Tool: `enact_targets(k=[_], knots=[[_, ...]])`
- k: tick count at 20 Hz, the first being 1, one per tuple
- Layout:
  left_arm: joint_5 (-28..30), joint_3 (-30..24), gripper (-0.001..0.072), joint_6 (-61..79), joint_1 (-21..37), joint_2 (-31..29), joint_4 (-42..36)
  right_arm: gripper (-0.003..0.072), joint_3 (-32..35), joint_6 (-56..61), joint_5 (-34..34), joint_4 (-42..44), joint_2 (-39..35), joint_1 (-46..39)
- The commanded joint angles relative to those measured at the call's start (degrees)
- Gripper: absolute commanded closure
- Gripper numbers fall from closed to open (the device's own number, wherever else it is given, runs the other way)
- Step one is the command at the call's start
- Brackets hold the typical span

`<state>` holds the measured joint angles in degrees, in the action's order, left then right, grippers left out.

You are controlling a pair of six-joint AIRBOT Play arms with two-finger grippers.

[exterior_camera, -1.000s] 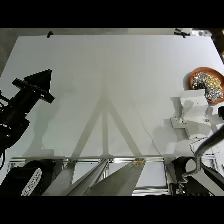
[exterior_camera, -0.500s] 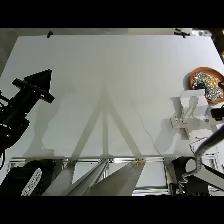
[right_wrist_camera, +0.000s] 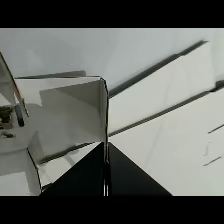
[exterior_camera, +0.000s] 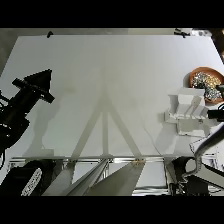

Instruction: Fold the box and place the chain.

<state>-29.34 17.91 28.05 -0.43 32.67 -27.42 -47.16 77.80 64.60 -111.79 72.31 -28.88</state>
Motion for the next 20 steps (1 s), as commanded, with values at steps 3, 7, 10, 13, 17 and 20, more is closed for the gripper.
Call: enact_targets(k=[3,7,10,13,17,20], knots=[[0.0,0.0,0.0639,0.0,0.0,0.0,0.0,0.0690,0.0,-10.1,3.8,26.8,-6.1,5.1],[0.0,0.0,0.0639,0.0,0.0,0.0,0.0,0.0691,0.6,-10.1,2.5,34.9,-10.4,17.1],[0.0,0.0,0.0639,0.0,0.1,0.0,0.0,0.0690,1.6,-7.5,-0.9,39.1,-12.2,26.8],[0.0,0.0,0.0639,0.0,0.1,0.0,0.0,0.0690,4.3,-4.2,-4.9,42.6,-12.5,35.7],[0.0,0.0,0.0639,0.0,0.1,0.0,0.0,0.0690,9.5,2.4,-12.3,43.4,-12.5,47.1],[0.0,0.0,0.0639,0.0,0.1,0.0,0.0,0.0689,10.8,6.2,-15.3,43.0,-12.5,52.5]])
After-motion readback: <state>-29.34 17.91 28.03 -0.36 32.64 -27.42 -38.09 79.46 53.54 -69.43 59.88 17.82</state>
